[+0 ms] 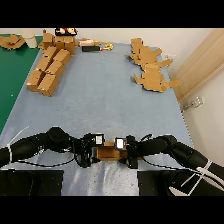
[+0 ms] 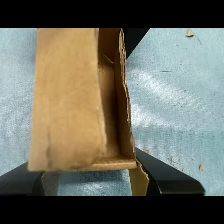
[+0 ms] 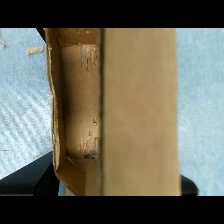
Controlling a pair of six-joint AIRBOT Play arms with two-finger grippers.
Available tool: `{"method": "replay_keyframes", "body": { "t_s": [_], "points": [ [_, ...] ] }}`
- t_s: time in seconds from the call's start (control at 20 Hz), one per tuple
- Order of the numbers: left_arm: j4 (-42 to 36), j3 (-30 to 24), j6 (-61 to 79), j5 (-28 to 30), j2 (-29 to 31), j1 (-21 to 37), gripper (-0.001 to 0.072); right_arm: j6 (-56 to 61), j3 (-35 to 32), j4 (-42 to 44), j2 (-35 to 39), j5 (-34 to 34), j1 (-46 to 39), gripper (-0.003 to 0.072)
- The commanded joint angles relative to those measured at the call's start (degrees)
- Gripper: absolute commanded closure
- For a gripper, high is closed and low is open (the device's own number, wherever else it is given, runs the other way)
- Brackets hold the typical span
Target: Fold the box.
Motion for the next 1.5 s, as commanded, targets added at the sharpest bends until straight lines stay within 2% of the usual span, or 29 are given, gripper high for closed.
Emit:
{"method": "replay_keyframes", "body": {
  "t_s": [0.0,0.35,0.45,0.55,0.75,0.8,1.0,1.15,1.25,1.35,1.45],
  "points": [
    [0.0,0.0,0.0,0.0,0.0,0.0,0.0201,0.0,0.1,1.0,0.0,0.1,0.0,0.0151],
    [0.0,0.0,0.0,0.0,0.0,0.0,0.0201,0.0,0.2,1.4,0.0,0.1,0.0,0.0143],
    [0.0,0.0,0.0,0.0,0.0,0.0,0.0201,1.0,0.2,2.0,0.0,-0.6,0.0,0.0112],
    [0.0,0.0,0.0,0.0,0.0,0.0,0.0201,8.3,0.2,2.0,0.0,-2.1,0.0,0.0066],
    [0.0,0.0,0.0,0.0,0.0,0.0,0.0201,12.5,0.2,2.0,0.2,-5.2,0.0,0.0065],
    [0.0,0.0,0.0,0.0,0.0,0.0,0.0201,13.9,0.3,1.8,0.6,-5.7,-0.2,-0.0033],
    [0.0,0.0,0.0,0.0,0.0,0.0,0.0201,13.9,2.0,-1.4,4.6,-7.6,-1.1,-0.0032],
    [0.0,0.0,0.0,0.0,0.0,0.0,0.0201,15.7,3.5,-8.5,9.2,-13.0,-1.2,-0.0032],
    [0.0,0.0,0.0,0.0,0.0,0.0,0.0201,23.7,3.8,-12.2,13.1,-20.3,-1.1,-0.0031],
    [0.0,0.0,0.0,0.0,0.0,0.0,0.0201,28.3,3.8,-12.9,17.3,-27.4,-1.1,-0.0025],
    [0.0,0.0,0.0,0.0,0.0,0.0,0.0201,40.4,3.8,-11.6,22.0,-30.5,-1.0,0.0008]
  ]
}}
